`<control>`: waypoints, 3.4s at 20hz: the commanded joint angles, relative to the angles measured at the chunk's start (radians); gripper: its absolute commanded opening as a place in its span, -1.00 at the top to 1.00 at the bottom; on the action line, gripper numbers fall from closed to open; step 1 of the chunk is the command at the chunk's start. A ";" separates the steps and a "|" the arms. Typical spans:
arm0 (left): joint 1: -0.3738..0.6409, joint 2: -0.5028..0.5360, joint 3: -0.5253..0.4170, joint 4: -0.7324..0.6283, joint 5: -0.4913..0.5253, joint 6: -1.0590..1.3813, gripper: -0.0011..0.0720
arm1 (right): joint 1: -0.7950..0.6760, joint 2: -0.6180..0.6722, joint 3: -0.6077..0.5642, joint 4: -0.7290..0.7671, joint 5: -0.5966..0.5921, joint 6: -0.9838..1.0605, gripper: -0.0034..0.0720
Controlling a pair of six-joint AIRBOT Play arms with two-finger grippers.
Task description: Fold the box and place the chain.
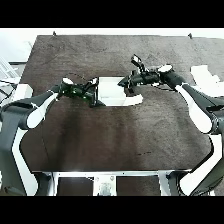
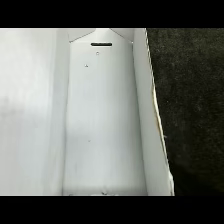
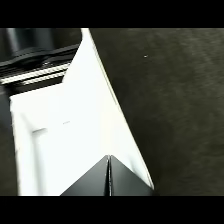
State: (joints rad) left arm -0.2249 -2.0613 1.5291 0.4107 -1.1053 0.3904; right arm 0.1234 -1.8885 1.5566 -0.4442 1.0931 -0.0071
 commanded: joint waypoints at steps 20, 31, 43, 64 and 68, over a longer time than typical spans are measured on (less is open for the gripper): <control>-0.001 0.000 0.000 0.000 -0.005 0.002 0.00 | 0.024 -0.045 0.024 -0.046 -0.129 -0.037 0.76; -0.001 0.000 0.000 0.000 -0.003 0.003 0.00 | -0.072 0.313 -0.265 -0.158 -0.026 -0.084 -0.36; -0.001 0.000 0.000 0.000 -0.018 -0.002 0.00 | -0.074 0.174 -0.323 -0.265 -0.080 -0.215 -0.59; -0.001 -0.001 -0.001 -0.015 0.061 -0.042 0.01 | -0.001 0.124 -0.243 -0.274 -0.087 -0.256 -0.14; -0.001 -0.001 -0.008 -0.018 0.068 -0.042 0.00 | 0.013 0.123 -0.243 -0.274 -0.118 -0.261 0.01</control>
State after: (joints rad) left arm -0.2272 -2.0617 1.5234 0.3885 -1.0527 0.3485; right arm 0.1284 -1.7649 1.3125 -0.7208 0.9977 -0.2653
